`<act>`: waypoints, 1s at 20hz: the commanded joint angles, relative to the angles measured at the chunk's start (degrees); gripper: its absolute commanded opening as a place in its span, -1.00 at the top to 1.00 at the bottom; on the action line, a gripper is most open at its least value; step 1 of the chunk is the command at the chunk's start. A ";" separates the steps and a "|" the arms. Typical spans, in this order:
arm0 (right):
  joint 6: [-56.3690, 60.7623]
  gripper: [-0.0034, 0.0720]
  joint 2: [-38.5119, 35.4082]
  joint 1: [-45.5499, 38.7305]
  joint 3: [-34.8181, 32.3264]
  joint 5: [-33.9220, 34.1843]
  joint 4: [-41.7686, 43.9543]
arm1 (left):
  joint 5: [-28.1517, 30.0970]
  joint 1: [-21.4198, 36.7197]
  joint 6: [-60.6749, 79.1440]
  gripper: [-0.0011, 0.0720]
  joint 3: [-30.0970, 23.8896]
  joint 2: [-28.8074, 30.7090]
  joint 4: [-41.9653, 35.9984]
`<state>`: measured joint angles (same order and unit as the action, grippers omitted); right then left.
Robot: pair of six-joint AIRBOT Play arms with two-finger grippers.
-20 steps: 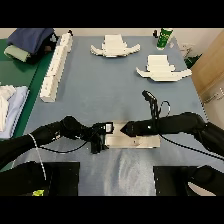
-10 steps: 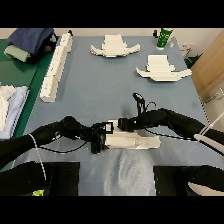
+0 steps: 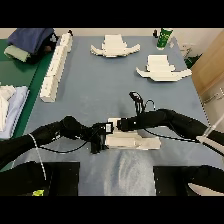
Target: Fold the box.
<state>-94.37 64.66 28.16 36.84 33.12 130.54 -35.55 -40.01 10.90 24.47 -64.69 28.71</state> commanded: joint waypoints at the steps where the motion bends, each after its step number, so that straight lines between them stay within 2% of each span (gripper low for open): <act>1: -0.83 0.56 -9.51 0.02 0.35 3.43 -7.26 | 0.00 0.00 -0.22 -0.19 0.00 0.02 -0.04; 5: -4.90 0.56 -23.91 0.04 -0.11 18.47 -18.01 | -0.02 -0.02 -0.22 -0.19 0.00 0.02 -0.04; 8: -16.15 0.56 -31.82 0.09 -3.41 31.34 -17.57 | -0.02 0.00 -0.22 -0.19 0.00 0.02 -0.04; 9: -18.08 0.40 -33.70 0.09 -5.09 34.34 -19.43 | 0.00 0.00 -0.22 -0.19 0.00 0.02 -0.04; 10: -20.17 -0.26 -34.97 0.09 -6.91 35.67 -22.01 | 0.00 0.00 -0.22 -0.19 0.00 0.02 -0.04; 11: -24.52 -0.67 -35.63 0.09 -9.07 35.60 -24.68 | 0.00 0.00 -0.22 -0.19 0.00 0.02 -0.04; 13: -32.37 -0.69 -35.74 0.07 -12.52 32.13 -30.36 | 0.00 0.00 -0.22 -0.19 0.00 0.02 -0.04; 15: -39.01 -0.96 -35.32 0.07 -15.30 24.87 -32.83 | -0.02 0.00 -0.22 -0.19 0.00 0.02 -0.04; 20: -44.65 -0.96 -30.14 0.11 -18.64 8.74 -31.54 | 0.00 0.00 -0.22 -0.19 0.00 0.02 -0.04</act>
